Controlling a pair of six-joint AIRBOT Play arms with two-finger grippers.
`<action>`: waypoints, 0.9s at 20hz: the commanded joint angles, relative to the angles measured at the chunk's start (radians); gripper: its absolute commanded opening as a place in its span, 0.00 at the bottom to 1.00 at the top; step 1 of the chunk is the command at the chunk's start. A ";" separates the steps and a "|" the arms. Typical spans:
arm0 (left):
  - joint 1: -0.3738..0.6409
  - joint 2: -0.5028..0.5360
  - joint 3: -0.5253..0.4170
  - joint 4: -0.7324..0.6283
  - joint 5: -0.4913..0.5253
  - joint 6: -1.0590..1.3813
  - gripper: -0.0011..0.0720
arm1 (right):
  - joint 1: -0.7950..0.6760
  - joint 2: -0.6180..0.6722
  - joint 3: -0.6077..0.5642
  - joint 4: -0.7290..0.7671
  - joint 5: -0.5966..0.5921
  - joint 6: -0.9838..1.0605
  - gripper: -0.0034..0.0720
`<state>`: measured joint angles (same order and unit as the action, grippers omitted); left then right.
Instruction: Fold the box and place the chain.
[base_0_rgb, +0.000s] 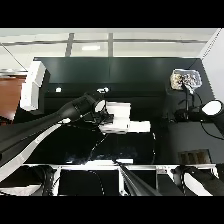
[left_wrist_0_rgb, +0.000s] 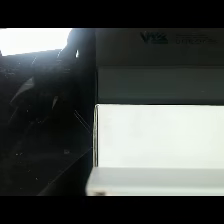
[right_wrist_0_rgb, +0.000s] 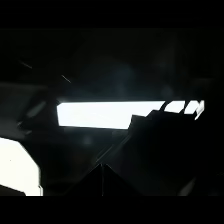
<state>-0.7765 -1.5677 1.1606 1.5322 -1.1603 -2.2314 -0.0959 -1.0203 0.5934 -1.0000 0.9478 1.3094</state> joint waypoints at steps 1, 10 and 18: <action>0.000 -0.001 0.000 0.000 0.000 0.000 0.05 | -0.055 -0.071 -0.051 0.127 0.117 0.021 0.07; 0.000 -0.001 0.000 0.000 0.000 0.000 0.05 | 0.142 -0.259 -0.049 0.556 0.110 -0.377 0.07; 0.000 -0.001 0.000 0.000 0.000 0.000 0.05 | 0.135 -0.259 -0.011 0.562 0.216 -0.426 0.86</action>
<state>-0.7765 -1.5677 1.1606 1.5322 -1.1606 -2.2311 0.0357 -1.2778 0.5709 -0.4580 1.1187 0.9085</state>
